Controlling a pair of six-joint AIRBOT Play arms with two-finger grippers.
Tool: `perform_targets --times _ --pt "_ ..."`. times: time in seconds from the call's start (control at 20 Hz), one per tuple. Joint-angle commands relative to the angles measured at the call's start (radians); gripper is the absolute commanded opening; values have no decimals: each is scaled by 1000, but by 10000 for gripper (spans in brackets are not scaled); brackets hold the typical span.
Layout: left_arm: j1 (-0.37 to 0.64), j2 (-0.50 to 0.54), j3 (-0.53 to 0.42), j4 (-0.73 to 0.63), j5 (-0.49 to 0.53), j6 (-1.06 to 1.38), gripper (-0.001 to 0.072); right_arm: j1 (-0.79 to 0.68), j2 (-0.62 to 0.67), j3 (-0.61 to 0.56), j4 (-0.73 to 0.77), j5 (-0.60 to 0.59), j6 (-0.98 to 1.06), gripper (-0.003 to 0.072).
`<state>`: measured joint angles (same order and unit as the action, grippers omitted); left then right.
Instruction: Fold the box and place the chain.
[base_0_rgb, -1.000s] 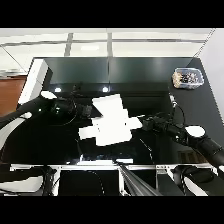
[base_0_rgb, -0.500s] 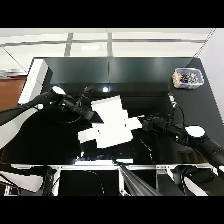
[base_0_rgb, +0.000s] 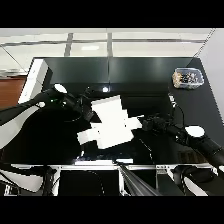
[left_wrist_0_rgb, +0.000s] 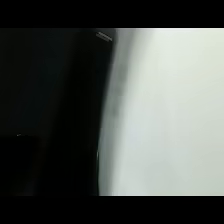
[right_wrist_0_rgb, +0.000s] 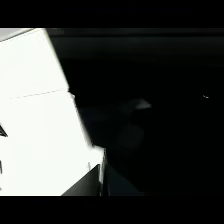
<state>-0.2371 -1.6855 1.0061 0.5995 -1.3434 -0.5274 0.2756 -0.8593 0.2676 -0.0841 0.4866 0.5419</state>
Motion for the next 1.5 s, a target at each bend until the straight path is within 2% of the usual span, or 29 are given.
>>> perform_targets --times 0.0,0.05,0.1,0.2,0.35,0.4,0.45,0.5,0.55,0.6,0.7,0.85,1.05,1.45 --pt "0 0 2 5 6 4 31 0 1 0 -4 -20 -1 398" --pt "0 0 2 5 4 4 31 -3 1 2 -8 -55 -1 640" --pt "0 2 2 6 2 4 30 -18 2 14 -35 -69 0 667" --pt "0 19 2 18 6 -3 29 -67 2 79 -172 -2 0 666" --pt "-20 81 -2 18 10 -10 26 -92 2 222 -491 176 -1 667" --pt "-42 117 -13 18 39 -9 26 -88 2 264 -587 230 -2 666" --pt "-68 160 -39 14 116 12 26 -84 2 300 -668 281 -11 667" --pt "-97 206 -84 -8 249 35 26 -79 2 320 -713 322 -54 666" --pt "-127 247 -130 -59 366 104 27 -69 1 322 -723 345 -112 666" --pt "-151 269 -156 -107 425 180 28 -52 0 322 -738 370 -168 666" --pt "-195 277 -160 -103 431 331 28 -8 0 321 -784 381 -240 666" --pt "-254 277 -160 25 449 561 28 54 -17 317 -862 377 -298 666" --pt "-280 275 -161 101 525 566 28 76 -71 280 -919 364 -343 666" --pt "-281 229 -161 136 535 565 30 76 -164 249 -832 370 -473 666"
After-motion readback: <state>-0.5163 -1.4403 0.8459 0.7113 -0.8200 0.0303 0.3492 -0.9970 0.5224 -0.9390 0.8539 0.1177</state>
